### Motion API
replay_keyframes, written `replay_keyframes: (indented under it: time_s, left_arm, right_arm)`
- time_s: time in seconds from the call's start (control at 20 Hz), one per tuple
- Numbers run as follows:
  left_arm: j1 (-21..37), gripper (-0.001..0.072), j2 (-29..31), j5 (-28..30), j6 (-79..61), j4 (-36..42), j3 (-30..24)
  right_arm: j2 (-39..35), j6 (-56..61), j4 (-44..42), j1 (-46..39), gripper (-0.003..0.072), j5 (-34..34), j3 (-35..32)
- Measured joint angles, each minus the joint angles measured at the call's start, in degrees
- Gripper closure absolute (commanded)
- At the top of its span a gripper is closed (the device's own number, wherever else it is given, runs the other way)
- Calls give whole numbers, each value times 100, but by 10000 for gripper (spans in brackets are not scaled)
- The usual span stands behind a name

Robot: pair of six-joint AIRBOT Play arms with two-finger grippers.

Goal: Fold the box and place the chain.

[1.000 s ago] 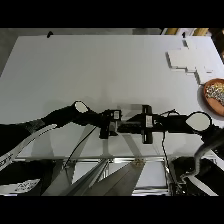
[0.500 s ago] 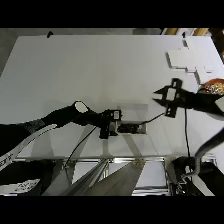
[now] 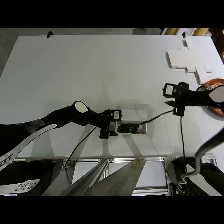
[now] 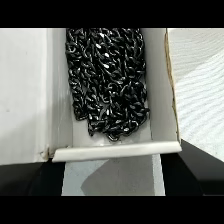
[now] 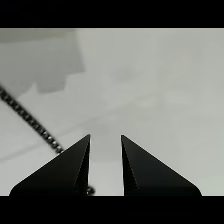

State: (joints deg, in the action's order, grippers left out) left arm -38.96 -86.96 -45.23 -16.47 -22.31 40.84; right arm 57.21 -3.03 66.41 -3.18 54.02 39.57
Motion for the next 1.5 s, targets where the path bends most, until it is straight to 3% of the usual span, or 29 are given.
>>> replay_keyframes:
  time_s: [0.6,0.7,0.85,0.9,0.95,1.0,1.2,1.5]
  left_arm:
    - [0,420,0,0,0,0,0]
    - [0,420,0,0,0,0,0]
    - [0,420,0,-2,0,-2,0]
    - [0,420,0,0,-2,-2,0]
    - [0,420,0,0,0,0,0]
    - [0,420,0,0,0,0,0]
    - [0,420,0,0,0,0,0]
    - [0,420,0,-2,-2,0,0]
  right_arm:
    - [1408,-973,374,214,467,337,-61]
    - [1517,-1019,376,232,527,348,-66]
    - [1591,-1051,376,243,529,352,-61]
    - [1602,-1056,374,243,565,350,-63]
    - [1611,-1062,374,245,648,332,-74]
    - [1611,-1056,367,245,665,313,-92]
    - [1303,-1051,476,249,665,592,-210]
    - [-188,-286,387,247,665,907,-240]
